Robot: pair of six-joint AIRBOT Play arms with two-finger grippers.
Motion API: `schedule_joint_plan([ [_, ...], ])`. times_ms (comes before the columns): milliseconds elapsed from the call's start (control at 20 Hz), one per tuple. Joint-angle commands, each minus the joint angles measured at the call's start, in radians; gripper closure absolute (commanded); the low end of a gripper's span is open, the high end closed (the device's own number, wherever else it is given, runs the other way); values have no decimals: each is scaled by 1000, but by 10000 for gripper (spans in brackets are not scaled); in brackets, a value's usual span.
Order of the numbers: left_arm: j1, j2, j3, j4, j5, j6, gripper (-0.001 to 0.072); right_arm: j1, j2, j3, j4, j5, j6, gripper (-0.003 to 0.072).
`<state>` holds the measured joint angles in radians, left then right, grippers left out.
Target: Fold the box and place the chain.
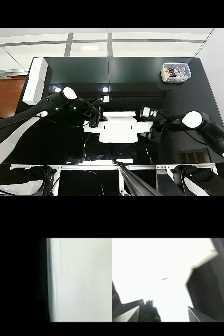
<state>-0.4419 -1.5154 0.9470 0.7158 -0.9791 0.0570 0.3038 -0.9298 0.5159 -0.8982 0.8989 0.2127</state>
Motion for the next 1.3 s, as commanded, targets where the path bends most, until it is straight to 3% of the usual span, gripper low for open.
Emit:
schedule_joint_plan([
  [0,0,-1,0,2,2,-1,685,61,-23,-42,28,-5,-164,-27],
  [200,0,-1,0,2,2,-1,685,108,-53,-53,49,5,-255,-23],
  [500,-2,-1,0,1,-1,-1,684,191,-108,-53,79,-152,-303,-23],
  [800,-2,-1,0,1,0,-1,685,190,-140,-53,86,-233,-295,-23],
  [1250,-2,-1,0,1,0,-2,684,114,-10,-43,87,-261,-146,-23],
])
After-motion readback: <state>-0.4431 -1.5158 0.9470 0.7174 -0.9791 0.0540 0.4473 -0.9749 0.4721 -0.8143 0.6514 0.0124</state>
